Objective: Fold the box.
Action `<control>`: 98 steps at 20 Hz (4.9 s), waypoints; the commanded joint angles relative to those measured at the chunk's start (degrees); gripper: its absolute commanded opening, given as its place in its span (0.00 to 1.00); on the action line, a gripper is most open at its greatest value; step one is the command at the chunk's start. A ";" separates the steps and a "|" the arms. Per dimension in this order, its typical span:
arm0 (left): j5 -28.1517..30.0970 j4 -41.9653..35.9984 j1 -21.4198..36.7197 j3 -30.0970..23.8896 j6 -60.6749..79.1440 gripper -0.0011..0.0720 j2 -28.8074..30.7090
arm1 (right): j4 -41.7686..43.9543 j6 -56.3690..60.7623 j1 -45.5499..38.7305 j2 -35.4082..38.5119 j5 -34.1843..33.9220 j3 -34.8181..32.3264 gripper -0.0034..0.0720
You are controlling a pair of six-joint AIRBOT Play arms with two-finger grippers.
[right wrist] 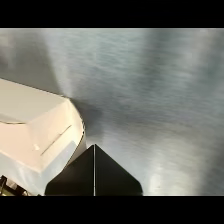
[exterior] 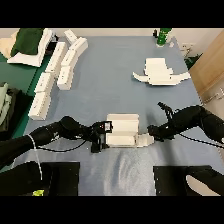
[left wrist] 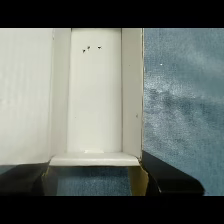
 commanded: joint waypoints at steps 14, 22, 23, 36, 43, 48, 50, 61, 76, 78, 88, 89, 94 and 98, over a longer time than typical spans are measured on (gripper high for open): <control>0.02 0.02 0.02 0.07 0.00 0.67 -0.02 | 0.90 3.85 8.22 3.91 0.04 3.45 0.67; 0.02 0.02 0.04 0.07 0.02 0.67 -0.02 | -16.87 24.79 26.25 -0.46 8.28 7.63 0.63; 0.02 0.02 0.04 0.07 0.02 0.67 -0.02 | -19.61 27.98 28.30 -1.16 8.31 8.87 0.63; 0.04 0.02 0.04 0.07 0.02 0.67 -0.02 | -40.33 59.91 43.23 -16.17 0.63 19.76 0.54; 0.04 0.02 0.02 0.07 0.02 0.67 -0.02 | -40.37 60.85 43.23 -18.25 0.55 19.76 0.26; 0.04 0.02 0.04 0.07 0.02 0.67 -0.02 | -41.42 60.85 43.23 -18.25 0.13 19.76 0.04; 0.04 0.02 0.04 0.07 0.02 0.67 -0.02 | -41.40 60.35 43.23 -18.23 0.17 19.76 0.05; 0.04 0.02 0.04 0.07 0.02 0.67 -0.02 | -40.30 55.56 43.19 -11.50 -7.34 24.81 0.61; 0.02 0.02 0.04 0.07 0.02 0.67 -0.02 | 6.12 4.81 -5.70 -22.58 -2.60 28.26 0.04; 0.00 0.02 0.04 0.07 0.02 0.67 -0.02 | 14.53 -0.24 -10.03 -28.98 -7.85 29.55 0.04; 0.07 0.02 0.04 0.07 0.02 0.67 -0.02 | 15.82 -16.81 0.61 -37.55 -27.74 31.50 0.04; 0.07 0.02 0.04 0.07 0.02 0.67 -0.02 | 15.80 -17.70 1.60 -36.68 -27.93 31.50 0.04; 0.07 0.02 0.04 0.07 0.00 0.67 -0.02 | 15.50 -21.66 5.27 -30.18 -27.06 31.52 0.05; 0.04 0.02 0.04 0.07 0.02 0.67 -0.02 | 7.08 -22.80 10.97 -22.93 -19.45 31.41 0.05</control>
